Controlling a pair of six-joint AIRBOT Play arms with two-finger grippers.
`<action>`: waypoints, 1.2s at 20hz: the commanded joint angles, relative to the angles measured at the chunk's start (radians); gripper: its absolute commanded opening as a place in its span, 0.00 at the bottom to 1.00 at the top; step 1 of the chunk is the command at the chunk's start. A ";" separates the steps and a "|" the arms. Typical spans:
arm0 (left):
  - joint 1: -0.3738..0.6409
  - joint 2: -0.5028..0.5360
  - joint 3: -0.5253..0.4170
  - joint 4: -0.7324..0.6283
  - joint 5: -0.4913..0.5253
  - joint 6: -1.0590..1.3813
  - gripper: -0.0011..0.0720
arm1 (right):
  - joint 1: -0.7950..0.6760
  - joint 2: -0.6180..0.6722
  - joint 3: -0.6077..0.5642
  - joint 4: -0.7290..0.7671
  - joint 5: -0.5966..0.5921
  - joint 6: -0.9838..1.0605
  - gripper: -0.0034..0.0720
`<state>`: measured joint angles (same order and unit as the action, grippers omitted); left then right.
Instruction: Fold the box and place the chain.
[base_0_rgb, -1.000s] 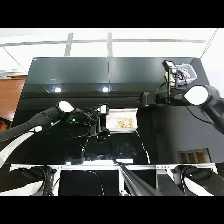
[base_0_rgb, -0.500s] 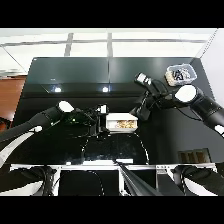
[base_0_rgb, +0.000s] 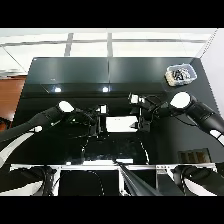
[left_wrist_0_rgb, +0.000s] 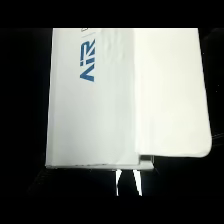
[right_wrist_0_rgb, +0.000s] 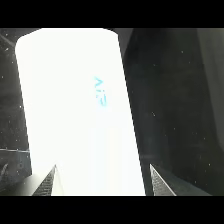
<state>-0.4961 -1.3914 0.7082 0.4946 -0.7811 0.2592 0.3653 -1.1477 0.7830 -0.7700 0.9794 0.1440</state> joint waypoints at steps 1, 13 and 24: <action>-0.024 -0.001 0.001 0.046 0.003 -0.002 0.58 | 0.006 0.000 -0.004 0.014 -0.005 -0.033 0.94; -0.035 -0.001 0.001 0.062 0.037 -0.032 0.58 | 0.005 -0.002 -0.005 0.009 0.038 -0.032 0.94; -0.035 -0.001 0.001 0.062 0.037 -0.032 0.58 | 0.005 -0.002 -0.022 0.003 0.037 -0.005 0.58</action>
<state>-0.5308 -1.3918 0.7094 0.5564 -0.7456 0.2260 0.3695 -1.1488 0.7692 -0.7654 1.0191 0.1287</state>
